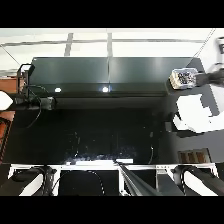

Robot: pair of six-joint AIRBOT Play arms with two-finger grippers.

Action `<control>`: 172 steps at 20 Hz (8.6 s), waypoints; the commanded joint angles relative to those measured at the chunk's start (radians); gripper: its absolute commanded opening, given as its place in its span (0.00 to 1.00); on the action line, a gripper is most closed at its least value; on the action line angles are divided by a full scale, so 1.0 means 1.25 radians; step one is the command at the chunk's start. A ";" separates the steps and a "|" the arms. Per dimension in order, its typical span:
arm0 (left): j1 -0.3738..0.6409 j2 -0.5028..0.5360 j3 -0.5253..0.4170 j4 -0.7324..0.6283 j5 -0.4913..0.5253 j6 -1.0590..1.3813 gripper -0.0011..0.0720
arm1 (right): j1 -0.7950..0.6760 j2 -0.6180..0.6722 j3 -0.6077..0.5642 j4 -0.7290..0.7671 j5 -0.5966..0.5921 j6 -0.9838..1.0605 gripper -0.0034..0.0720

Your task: Fold the box and place the chain.

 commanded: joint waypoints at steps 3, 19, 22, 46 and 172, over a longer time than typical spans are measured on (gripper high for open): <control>0.000 -0.033 0.047 0.041 -0.049 -0.078 0.99 | -0.449 -0.090 0.045 0.105 0.074 0.119 0.99; 0.000 -0.036 0.045 0.025 -0.026 -0.078 0.99 | -0.442 -0.471 0.272 0.306 0.374 -0.579 0.79; 0.000 -0.036 0.045 0.025 -0.025 -0.078 0.99 | -0.442 -0.461 0.272 0.282 0.391 -0.556 0.38; -0.001 -0.173 0.004 -0.532 0.045 0.204 0.99 | 0.145 0.261 -0.559 1.246 -0.013 -0.709 0.07; -0.391 -0.416 -0.002 -0.537 0.200 1.199 0.05 | 0.494 -0.163 -0.386 0.973 -0.044 -1.463 0.99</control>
